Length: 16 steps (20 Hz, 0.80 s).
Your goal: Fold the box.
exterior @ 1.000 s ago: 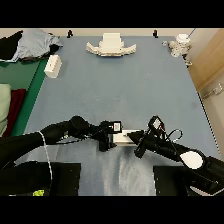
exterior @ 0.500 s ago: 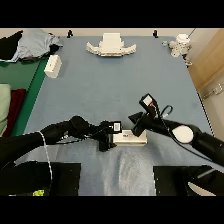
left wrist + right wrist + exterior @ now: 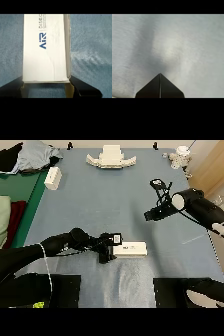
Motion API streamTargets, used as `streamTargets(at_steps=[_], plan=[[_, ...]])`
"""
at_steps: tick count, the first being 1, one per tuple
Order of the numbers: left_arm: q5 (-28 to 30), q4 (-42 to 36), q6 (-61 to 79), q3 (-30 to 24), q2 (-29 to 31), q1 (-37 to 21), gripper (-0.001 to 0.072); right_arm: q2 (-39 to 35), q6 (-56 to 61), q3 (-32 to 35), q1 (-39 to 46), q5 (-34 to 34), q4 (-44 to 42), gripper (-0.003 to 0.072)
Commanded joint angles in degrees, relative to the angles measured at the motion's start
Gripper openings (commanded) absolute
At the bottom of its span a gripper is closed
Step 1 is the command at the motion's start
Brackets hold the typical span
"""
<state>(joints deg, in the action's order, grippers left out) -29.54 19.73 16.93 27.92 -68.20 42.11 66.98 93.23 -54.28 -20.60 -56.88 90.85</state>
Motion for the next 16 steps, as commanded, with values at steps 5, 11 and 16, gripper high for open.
streamTargets(at_steps=[5, 11, 16], plan=[[0.0, 0.0, -0.1, 0.0, 0.0, 0.0, 0.0477, 1.6, 6.2, -2.6, 1.3, -5.7, 2.8, 0.0006], [1.5, 5.9, -13.6, 0.1, 6.9, -5.8, 0.0477, 1.6, 6.2, -2.6, 1.3, -5.7, 2.8, 0.0007], [1.6, 33.7, -46.8, 0.4, 17.9, -30.1, 0.0477, 1.6, 6.2, -2.6, 1.3, -5.7, 2.8, 0.0007]])
